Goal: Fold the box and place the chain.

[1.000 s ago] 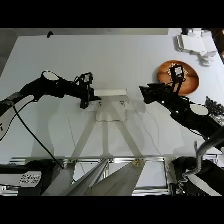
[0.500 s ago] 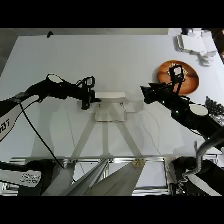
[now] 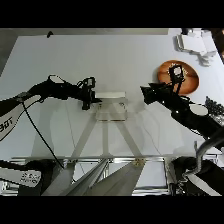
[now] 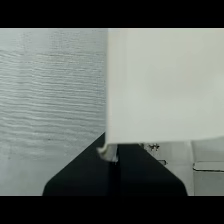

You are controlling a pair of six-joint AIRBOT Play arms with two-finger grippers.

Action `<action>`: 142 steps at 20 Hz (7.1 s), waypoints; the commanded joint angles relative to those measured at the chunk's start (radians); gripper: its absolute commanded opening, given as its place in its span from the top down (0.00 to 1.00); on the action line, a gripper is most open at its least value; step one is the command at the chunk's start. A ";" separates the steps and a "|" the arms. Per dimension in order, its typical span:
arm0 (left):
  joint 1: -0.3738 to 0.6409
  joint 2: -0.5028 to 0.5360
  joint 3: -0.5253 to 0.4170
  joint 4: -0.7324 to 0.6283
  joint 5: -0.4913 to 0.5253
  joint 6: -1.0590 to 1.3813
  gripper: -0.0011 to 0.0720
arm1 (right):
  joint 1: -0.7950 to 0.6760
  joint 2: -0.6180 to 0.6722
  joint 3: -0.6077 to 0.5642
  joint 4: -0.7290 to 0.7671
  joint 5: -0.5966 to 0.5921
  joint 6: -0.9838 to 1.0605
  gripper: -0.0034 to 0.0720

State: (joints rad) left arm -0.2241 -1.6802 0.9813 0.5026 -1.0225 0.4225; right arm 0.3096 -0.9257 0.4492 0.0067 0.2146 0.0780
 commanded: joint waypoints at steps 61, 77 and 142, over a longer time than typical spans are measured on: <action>-0.001 -0.003 -0.001 0.007 0.002 0.000 0.97 | 0.043 -0.539 0.370 -0.671 0.517 -0.147 0.05; -0.001 -0.003 -0.001 0.007 0.002 0.000 0.97 | 0.000 -0.751 0.478 -0.446 0.702 -0.432 0.06; 0.044 0.098 -0.050 -0.247 0.195 -0.404 0.97 | 0.009 -0.751 0.478 -0.454 0.702 -0.434 0.48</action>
State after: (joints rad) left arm -0.1864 -1.5955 0.9306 0.2317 -0.8146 0.0345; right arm 0.3187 -1.6772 0.9264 -0.4477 0.9161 -0.3557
